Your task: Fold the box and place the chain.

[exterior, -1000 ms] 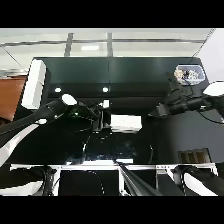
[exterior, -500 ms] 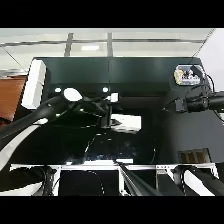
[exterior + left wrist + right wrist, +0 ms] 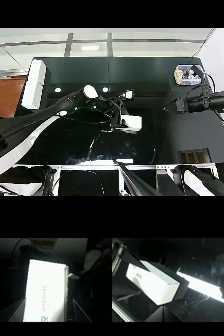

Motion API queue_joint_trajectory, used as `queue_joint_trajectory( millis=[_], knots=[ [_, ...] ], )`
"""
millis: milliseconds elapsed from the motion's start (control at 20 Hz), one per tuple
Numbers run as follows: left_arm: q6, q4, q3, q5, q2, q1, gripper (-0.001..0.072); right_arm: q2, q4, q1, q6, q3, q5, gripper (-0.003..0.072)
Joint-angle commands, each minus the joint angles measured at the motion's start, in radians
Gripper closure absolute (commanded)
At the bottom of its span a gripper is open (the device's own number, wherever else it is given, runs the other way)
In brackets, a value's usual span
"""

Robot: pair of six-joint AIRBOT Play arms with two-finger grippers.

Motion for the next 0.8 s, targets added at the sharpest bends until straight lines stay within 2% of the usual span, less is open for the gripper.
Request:
queue_joint_trajectory(
  millis=[0, 100, 750],
  knots=[
    [-0.024, 0.049, 0.010, -0.024, -0.012, -0.006, -0.0002, 0.001, 0.000, -0.001, -0.005, 0.001, 0.000, 0.0663],
    [-0.024, 0.090, 0.010, -0.023, -0.013, -0.010, -0.0002, 0.001, 0.000, -0.001, -0.005, 0.001, 0.000, 0.0663],
    [-0.021, 0.127, 0.019, -0.026, -0.013, -0.036, -0.0003, 0.001, -0.006, -0.001, -0.005, 0.001, -0.011, 0.0663]
  ],
)
